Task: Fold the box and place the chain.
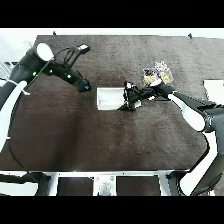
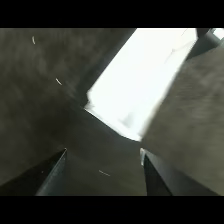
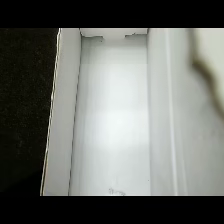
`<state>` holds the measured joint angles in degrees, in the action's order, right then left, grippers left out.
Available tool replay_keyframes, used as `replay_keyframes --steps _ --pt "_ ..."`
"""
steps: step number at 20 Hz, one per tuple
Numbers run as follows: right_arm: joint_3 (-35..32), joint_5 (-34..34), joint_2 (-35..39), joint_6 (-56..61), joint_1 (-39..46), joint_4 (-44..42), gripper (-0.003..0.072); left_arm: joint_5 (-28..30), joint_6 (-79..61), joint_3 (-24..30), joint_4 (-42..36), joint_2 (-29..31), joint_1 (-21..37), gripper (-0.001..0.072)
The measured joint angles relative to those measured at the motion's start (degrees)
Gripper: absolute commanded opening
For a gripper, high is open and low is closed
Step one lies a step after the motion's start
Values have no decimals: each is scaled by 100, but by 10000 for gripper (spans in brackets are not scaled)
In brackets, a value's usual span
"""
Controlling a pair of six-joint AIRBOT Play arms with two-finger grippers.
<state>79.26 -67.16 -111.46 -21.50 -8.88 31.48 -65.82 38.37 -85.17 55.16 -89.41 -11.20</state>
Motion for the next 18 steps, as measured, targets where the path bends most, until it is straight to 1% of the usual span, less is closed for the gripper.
replay_keyframes --steps 1,2,4,5,7,10,11,12,15,18 --pt "0 0 0 0 0 0 585 269 -472 197 -160 4 122 450" --pt "0 0 0 0 0 2 585 492 -824 350 -319 11 221 424" --pt "0 0 0 0 0 0 585 704 -1585 560 -634 -15 317 433" --pt "0 0 0 0 0 0 585 704 -2146 629 -835 -92 356 433" --pt "0 0 0 0 0 0 585 479 -3187 702 -1193 -286 407 434" --pt "0 0 0 0 0 2 585 103 -4192 660 -1641 -706 439 434" --pt "0 0 0 0 0 2 585 20 -4406 584 -1744 -861 450 435" --pt "0 0 0 0 0 0 585 -79 -4557 494 -1821 -1012 457 496" --pt "0 0 0 0 0 2 585 -262 -4837 208 -2031 -1394 461 492" --pt "0 0 0 0 0 2 585 -345 -4977 35 -2238 -1714 472 492"
